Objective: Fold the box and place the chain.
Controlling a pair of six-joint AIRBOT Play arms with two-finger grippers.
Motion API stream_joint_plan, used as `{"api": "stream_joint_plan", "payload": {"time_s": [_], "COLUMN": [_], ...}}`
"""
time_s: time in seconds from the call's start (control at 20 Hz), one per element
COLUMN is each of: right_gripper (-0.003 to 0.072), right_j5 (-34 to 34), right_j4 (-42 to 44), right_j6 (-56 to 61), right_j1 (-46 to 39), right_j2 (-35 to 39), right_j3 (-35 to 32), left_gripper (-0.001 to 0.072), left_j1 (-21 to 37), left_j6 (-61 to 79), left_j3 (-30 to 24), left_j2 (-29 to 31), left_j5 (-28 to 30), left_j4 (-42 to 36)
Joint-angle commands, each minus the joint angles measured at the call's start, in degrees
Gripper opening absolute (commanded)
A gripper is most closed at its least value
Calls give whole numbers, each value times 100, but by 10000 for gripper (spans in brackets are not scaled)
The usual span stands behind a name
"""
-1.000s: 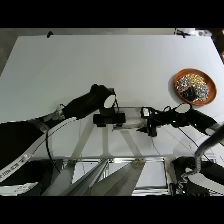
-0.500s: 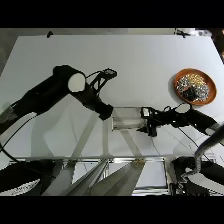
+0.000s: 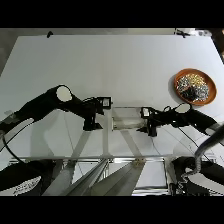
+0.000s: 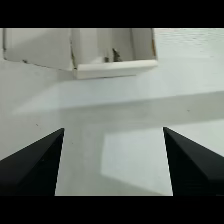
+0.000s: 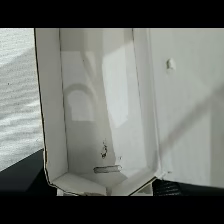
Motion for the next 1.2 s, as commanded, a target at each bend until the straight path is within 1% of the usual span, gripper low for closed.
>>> {"api": "stream_joint_plan", "payload": {"time_s": [0.0,0.15,0.3,0.6,0.85,1.15], "right_gripper": [410,410,410,410,410,410], "right_j5": [2,0,0,0,0,0], "right_j4": [2,0,0,0,0,0], "right_j6": [2,2,0,0,0,2], "right_j1": [0,0,0,-2,0,0], "right_j2": [0,0,0,0,0,0], "right_j3": [0,0,0,0,0,0], "left_gripper": [715,715,716,716,716,716], "left_j1": [39,-39,-122,-597,-761,-761], "left_j6": [702,719,721,715,693,647], "left_j3": [-186,-186,-186,-186,-186,-186], "left_j2": [-437,-638,-658,-660,-782,-807], "left_j5": [619,699,852,1115,1091,1045], "left_j4": [-737,-796,-925,-1056,-1128,-1141]}}
